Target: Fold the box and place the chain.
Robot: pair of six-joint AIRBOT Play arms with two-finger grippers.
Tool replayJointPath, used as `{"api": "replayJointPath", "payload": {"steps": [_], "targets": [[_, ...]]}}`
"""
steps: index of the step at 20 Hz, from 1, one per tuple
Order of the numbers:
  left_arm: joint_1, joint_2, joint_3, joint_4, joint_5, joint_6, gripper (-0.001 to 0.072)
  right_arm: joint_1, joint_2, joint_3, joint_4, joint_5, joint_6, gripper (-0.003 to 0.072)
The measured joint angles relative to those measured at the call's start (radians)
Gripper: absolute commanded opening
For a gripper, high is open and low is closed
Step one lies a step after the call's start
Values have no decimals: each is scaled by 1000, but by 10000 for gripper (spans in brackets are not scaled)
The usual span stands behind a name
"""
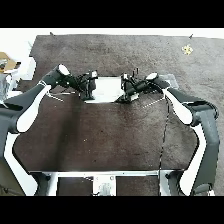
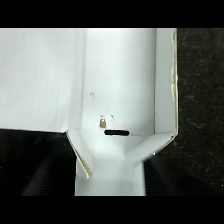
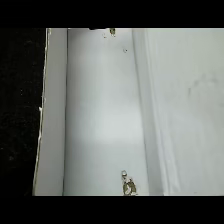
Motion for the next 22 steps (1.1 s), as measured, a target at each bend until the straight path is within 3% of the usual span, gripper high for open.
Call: {"api": "replayJointPath", "payload": {"steps": [1, 10, 12, 17, 19, 22], "targets": [[-2, 0, -1, 0, 0, 0, 354, 0, 0, 0, 0, 0, 0, 547], [-2, 0, -3, -35, -39, -2, 348, 0, 0, 0, 0, 0, 0, 547], [-3, 0, -3, -52, -48, -8, 102, 0, 0, 0, 0, 0, 0, 547], [-3, -1, -8, -99, -47, -8, 104, 0, 0, 0, 0, 0, -1, 547], [-3, -1, -22, -139, -42, -4, 189, 0, 0, 0, 0, 0, -1, 547], [-3, -2, -50, -199, -31, 40, 194, 0, 0, 0, 0, 0, -1, 547]]}}
